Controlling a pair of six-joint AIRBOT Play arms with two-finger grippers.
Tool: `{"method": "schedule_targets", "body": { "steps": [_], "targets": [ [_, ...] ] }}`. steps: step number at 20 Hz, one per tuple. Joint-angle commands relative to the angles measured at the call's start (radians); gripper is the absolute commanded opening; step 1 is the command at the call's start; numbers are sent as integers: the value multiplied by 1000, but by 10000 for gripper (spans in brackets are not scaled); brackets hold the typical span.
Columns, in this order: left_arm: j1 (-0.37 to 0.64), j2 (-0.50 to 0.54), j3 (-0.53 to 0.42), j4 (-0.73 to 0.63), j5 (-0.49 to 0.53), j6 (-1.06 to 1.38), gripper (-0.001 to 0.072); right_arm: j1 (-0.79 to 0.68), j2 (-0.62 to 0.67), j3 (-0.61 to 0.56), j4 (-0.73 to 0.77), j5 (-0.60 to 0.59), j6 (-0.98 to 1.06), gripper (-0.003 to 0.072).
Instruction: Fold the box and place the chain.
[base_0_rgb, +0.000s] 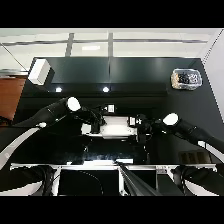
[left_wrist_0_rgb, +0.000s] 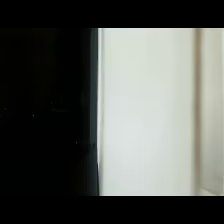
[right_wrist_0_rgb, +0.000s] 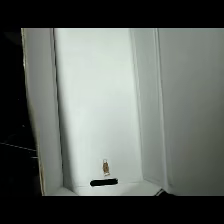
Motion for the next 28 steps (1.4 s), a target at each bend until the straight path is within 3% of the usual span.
{"method": "schedule_targets", "body": {
  "steps": [1, 6, 9, 12, 13, 14, 15, 16, 18, 21, 23, 26, 28],
  "targets": [
    [2, 11, 2, 17, -8, -29, 204, 15, -2, 0, -32, -14, 19, 530],
    [23, 67, 15, 127, -19, -206, 681, 15, -2, 0, -31, -18, 25, 529],
    [44, 150, 15, 258, -83, -377, 704, 15, -2, 0, -31, -28, 47, 529],
    [80, 250, 15, 356, -213, -555, 703, 15, -2, 0, -31, -33, 52, 529],
    [97, 283, 15, 369, -275, -645, 682, 15, -2, 0, -31, -34, 53, 529],
    [116, 312, 15, 373, -338, -749, 544, 15, -2, 0, -30, -38, 56, 529],
    [137, 332, 15, 372, -407, -802, 319, 15, -2, 0, -27, -41, 58, 529],
    [157, 348, 15, 371, -487, -813, 44, 15, -2, 0, -27, -41, 58, 529],
    [184, 370, 3, 321, -583, -867, 25, 15, -2, 0, -27, -40, 58, 529],
    [150, 374, -64, 231, -547, -935, 25, 15, -2, 0, -27, -40, 60, 529],
    [90, 375, -116, 171, -417, -1068, 25, 15, -2, 0, -27, -40, 60, 529],
    [-12, 377, -171, -37, -72, -1068, 26, 15, -2, 0, -27, -40, 60, 529],
    [-29, 375, -171, -95, 117, -1069, 27, 15, -2, 0, -27, -40, 60, 529]
  ]
}}
